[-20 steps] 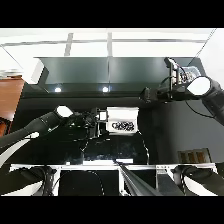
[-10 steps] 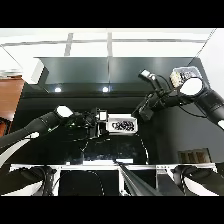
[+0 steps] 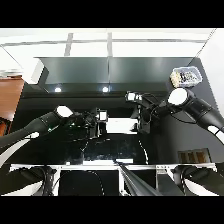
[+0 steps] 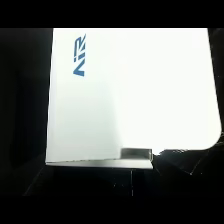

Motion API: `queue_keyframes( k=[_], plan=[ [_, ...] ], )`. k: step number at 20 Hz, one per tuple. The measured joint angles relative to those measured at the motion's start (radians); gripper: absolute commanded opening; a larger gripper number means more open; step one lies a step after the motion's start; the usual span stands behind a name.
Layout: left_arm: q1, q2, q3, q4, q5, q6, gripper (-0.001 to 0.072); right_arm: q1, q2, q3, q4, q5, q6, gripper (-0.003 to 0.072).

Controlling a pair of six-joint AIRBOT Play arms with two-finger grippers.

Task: Fold the box and place the chain.

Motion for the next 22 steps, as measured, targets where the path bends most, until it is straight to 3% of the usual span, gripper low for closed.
queue_keyframes(
  k=[1, 2, 3, 5, 6, 13, 14, 15, 16, 22],
  plan=[
    [0.0, 0.0, 0.0, 0.0, -0.001, 0.0, 0.0351, 0.005, 0.0, -0.001, -0.001, -0.006, -0.011, 0.067],
    [0.0, 0.0, 0.0, 0.0, -0.002, 0.0, 0.0351, 0.008, 0.0, -0.003, -0.001, -0.014, -0.019, 0.046],
    [0.0, 0.0, 0.0, 0.0, -0.003, 0.0, 0.0351, 0.011, 0.0, -0.004, -0.003, -0.017, -0.025, 0.0347],
    [0.0, 0.0, 0.0, 0.0, -0.006, -0.001, 0.0351, 0.014, 0.0, -0.005, -0.004, -0.02, -0.032, 0.0189],
    [0.0, 0.0, 0.0, 0.0, -0.006, -0.002, 0.0351, 0.015, 0.0, -0.005, -0.005, -0.021, -0.035, 0.0189],
    [0.0, 0.0, 0.0, 0.0, -0.006, -0.002, 0.0351, 0.017, 0.002, -0.005, -0.008, -0.026, -0.041, 0.0205],
    [0.0, 0.0, 0.0, 0.0, -0.006, -0.002, 0.0351, 0.017, 0.003, -0.004, -0.008, -0.027, -0.041, 0.0334],
    [0.0, 0.0, 0.0, 0.0, -0.006, -0.001, 0.0351, 0.017, 0.005, -0.004, -0.008, -0.031, -0.041, 0.057],
    [0.0, 0.0, 0.0, 0.001, -0.007, 0.0, 0.0351, 0.017, 0.005, -0.003, -0.008, -0.034, -0.04, 0.0678],
    [0.0, 0.0, 0.0, 0.001, -0.008, 0.0, 0.0351, 0.017, -0.002, -0.003, -0.01, -0.058, -0.063, 0.0675]
  ],
)
